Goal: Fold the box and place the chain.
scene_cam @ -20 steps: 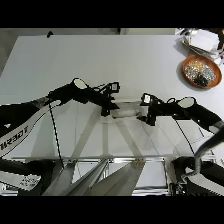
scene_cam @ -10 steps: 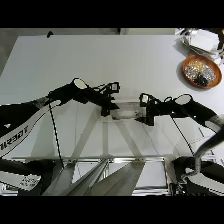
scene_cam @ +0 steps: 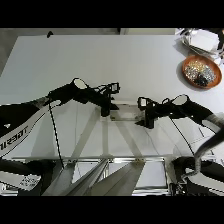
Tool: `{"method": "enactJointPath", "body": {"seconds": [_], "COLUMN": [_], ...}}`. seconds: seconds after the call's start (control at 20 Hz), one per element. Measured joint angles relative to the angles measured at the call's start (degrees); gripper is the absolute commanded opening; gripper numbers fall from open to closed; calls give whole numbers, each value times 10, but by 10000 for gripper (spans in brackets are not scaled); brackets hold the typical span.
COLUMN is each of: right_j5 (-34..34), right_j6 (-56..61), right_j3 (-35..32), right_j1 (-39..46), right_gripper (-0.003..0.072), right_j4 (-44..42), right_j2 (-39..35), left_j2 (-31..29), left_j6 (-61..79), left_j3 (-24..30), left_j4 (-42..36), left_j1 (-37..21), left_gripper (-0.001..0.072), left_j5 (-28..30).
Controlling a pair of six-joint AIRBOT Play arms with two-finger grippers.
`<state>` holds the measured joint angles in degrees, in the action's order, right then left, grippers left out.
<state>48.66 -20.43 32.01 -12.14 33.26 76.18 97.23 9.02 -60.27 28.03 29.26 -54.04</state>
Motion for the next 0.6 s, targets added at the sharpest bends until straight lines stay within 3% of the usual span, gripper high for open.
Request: {"method": "enactJointPath", "body": {"seconds": [0.2,0.35,0.4,0.5,0.6], "right_j5": [-10,-16,-16,-18,-19], "right_j6": [-6,-8,-9,-10,-10], "right_j3": [0,0,0,0,0], "right_j1": [-3,-3,-3,-3,-3], "right_gripper": [630,512,511,313,291], "right_j4": [-8,-11,-12,-12,-11], "right_j2": [10,14,15,17,18], "left_j2": [0,0,0,0,0], "left_j6": [0,0,0,0,0], "left_j3": [0,0,0,0,0], "left_j4": [0,-1,-1,-1,-1], "left_j1": [0,0,0,0,0], "left_gripper": [13,13,13,13,13], "left_j5": [2,2,2,2,2]}}
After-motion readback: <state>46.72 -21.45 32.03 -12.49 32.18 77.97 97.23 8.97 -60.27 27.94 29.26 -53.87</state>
